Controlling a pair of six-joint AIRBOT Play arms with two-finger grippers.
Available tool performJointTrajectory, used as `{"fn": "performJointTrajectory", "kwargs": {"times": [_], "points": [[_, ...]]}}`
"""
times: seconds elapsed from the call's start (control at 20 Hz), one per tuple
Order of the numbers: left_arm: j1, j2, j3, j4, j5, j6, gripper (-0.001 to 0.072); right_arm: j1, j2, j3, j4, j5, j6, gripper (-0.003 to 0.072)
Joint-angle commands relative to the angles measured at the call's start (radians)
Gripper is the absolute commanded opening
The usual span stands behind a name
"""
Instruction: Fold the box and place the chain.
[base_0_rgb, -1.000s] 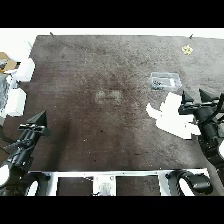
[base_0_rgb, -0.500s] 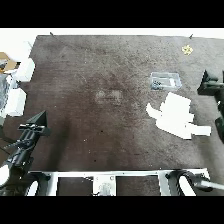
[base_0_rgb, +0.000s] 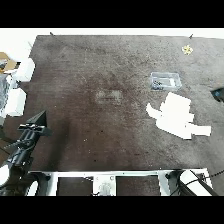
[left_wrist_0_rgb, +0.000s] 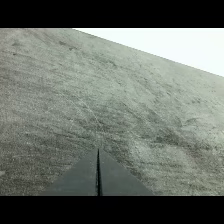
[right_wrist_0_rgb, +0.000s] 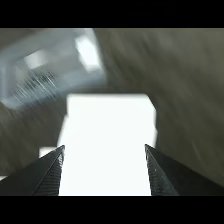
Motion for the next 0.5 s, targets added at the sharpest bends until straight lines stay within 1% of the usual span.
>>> {"fn": "performJointTrajectory", "kwargs": {"times": [0.0, 0.05, 0.2, 0.35, 0.45], "points": [[0.000, 0.000, 0.001, 0.000, 0.000, 0.000, 0.0012, -0.206, -0.126, 0.103, -0.121, 0.305, 0.130, 0.0553], [0.000, 0.000, 0.001, 0.000, 0.000, 0.000, 0.0012, -0.235, -0.153, 0.119, -0.128, 0.311, 0.123, 0.0420], [0.000, 0.000, 0.001, 0.000, 0.000, 0.000, 0.0011, -0.265, -0.286, 0.213, -0.193, 0.370, 0.081, 0.0415], [0.000, 0.000, 0.001, 0.000, 0.000, 0.000, 0.0012, -0.262, -0.436, 0.314, -0.215, 0.497, 0.022, 0.0415], [0.000, 0.000, 0.001, 0.000, 0.000, 0.000, 0.0012, -0.262, -0.507, 0.351, -0.281, 0.511, 0.004, 0.0414]]}}
